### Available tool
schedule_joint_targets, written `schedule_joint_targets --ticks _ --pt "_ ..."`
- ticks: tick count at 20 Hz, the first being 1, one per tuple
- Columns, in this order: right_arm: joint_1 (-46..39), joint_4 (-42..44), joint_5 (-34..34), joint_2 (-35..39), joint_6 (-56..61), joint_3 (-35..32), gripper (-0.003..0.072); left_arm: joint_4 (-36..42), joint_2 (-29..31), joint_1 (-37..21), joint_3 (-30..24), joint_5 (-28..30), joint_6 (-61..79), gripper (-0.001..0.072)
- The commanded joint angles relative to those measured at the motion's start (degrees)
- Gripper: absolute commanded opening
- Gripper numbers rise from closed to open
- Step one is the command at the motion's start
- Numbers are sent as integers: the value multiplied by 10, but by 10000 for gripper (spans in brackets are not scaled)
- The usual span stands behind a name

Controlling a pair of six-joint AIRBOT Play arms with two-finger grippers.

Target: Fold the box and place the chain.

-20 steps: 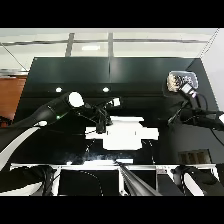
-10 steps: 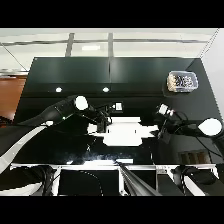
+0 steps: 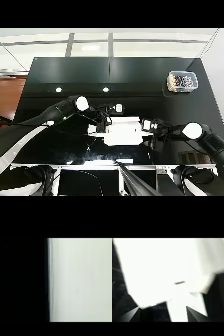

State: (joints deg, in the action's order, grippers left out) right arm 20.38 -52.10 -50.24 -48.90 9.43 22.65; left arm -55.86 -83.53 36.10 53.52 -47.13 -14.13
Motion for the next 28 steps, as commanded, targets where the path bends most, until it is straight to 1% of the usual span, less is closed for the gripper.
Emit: schedule_joint_targets --ticks 1,3,6,10,13,15,18,21,25,28 --pt "50 0 4 -23 -8 -1 643 -3 0 0 0 0 1 26" --pt "60 10 16 -23 -8 -1 643 -3 0 0 0 0 1 26" --pt "62 52 33 -23 -9 -1 643 -3 0 0 0 0 0 26" --pt "61 50 52 -23 -9 2 643 -3 0 0 0 0 0 26" --pt "62 68 51 -23 31 9 644 -3 0 0 0 0 0 26" --pt "61 47 64 -23 30 9 644 -3 0 0 0 0 1 26" --pt "57 48 76 -23 30 10 644 -3 0 0 0 0 1 26" --pt "57 33 120 -23 29 15 644 -3 0 0 0 -1 0 26" --pt "48 25 124 -23 23 42 643 -3 0 0 0 0 1 26" --pt "10 28 119 -24 22 52 643 -3 0 0 0 0 1 26"
